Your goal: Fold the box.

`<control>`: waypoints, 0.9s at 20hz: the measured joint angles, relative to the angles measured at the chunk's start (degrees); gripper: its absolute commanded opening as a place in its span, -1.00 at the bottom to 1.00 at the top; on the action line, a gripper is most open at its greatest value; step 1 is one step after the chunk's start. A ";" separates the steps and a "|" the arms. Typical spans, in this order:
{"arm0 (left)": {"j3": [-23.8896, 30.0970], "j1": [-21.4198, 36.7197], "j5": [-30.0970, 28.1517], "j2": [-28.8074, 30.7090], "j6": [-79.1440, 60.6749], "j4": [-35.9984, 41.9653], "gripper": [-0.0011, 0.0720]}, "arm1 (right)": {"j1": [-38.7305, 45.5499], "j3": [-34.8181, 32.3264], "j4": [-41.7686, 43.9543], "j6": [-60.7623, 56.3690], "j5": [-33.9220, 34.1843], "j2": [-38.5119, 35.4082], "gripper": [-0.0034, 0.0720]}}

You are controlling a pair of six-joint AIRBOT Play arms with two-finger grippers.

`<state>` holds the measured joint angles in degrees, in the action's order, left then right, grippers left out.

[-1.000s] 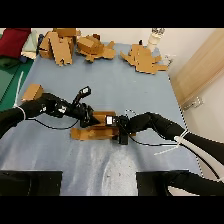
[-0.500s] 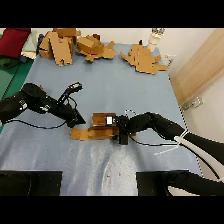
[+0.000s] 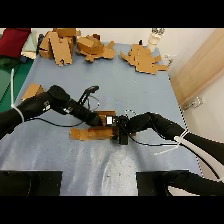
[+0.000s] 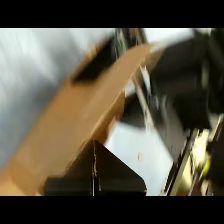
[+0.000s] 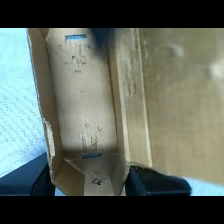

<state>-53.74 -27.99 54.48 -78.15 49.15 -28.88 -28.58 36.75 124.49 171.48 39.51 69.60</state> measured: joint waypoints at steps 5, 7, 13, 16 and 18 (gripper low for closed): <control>-3.82 -0.11 -5.49 -4.83 2.16 2.25 -0.95 | 0.00 -0.02 0.00 0.00 -0.02 0.00 0.47; -4.26 -0.15 -5.60 -7.28 3.19 2.38 -0.95 | 0.00 -0.02 0.00 -0.02 0.00 0.00 0.47; -4.70 -0.15 -6.71 -12.39 6.91 -0.59 -0.94 | 0.00 -0.02 -0.02 -0.04 0.02 0.00 0.47; -4.79 -0.15 -7.19 -13.05 7.93 -0.96 -0.94 | 0.00 -0.02 -0.02 -0.04 0.02 0.00 0.47; -4.83 -0.15 -7.61 -13.22 8.07 -1.38 -0.94 | 0.00 -0.02 -0.02 -0.02 0.02 0.00 0.47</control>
<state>-58.57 -28.14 46.87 -91.37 57.21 -30.26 -28.58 36.73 124.46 171.46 39.53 69.60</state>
